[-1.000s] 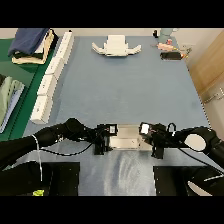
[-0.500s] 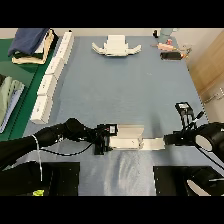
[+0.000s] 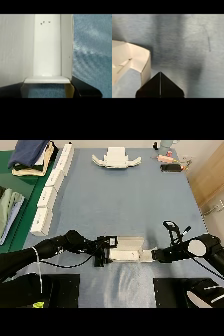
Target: Fold the box.
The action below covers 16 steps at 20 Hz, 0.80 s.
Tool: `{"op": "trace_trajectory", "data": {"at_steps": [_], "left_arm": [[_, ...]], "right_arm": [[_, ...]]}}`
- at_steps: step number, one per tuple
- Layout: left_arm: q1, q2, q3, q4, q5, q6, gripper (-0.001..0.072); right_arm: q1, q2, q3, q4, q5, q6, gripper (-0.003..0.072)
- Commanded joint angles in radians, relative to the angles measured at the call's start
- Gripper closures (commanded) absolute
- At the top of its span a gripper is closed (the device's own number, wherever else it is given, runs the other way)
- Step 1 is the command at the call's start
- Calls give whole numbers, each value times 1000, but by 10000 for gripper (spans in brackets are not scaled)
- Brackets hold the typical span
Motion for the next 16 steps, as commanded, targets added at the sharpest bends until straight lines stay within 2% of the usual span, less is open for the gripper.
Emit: {"op": "trace_trajectory", "data": {"at_steps": [1, 4, 5, 6, 7, 12, 13, 14, 16], "left_arm": [[0, 1, 0, 0, 0, 0, 298], [0, 1, 0, 0, 0, 0, 298], [0, 1, 0, 0, 0, 0, 298], [0, 1, 0, 0, 0, 0, 298], [0, 1, 0, 0, 0, 0, 298], [0, 1, 0, 0, 0, 0, 298], [0, 1, 0, 0, 0, 0, 298], [0, 1, 0, 0, 0, 0, 298], [0, 1, 0, 0, 0, 0, 298]], "right_arm": [[-1, 44, 12, 105, 6, -53, 682], [0, 35, 12, 227, -14, -172, 681], [0, 31, 12, 256, -32, -208, 643], [0, 30, 13, 272, -52, -226, 521], [0, 30, 14, 274, -64, -226, 445], [0, 30, 15, 298, -68, -227, 435], [0, 30, 15, 313, -68, -227, 308], [0, 30, 15, 318, -68, -226, 217], [0, 26, 15, 316, -78, -226, 218]]}}
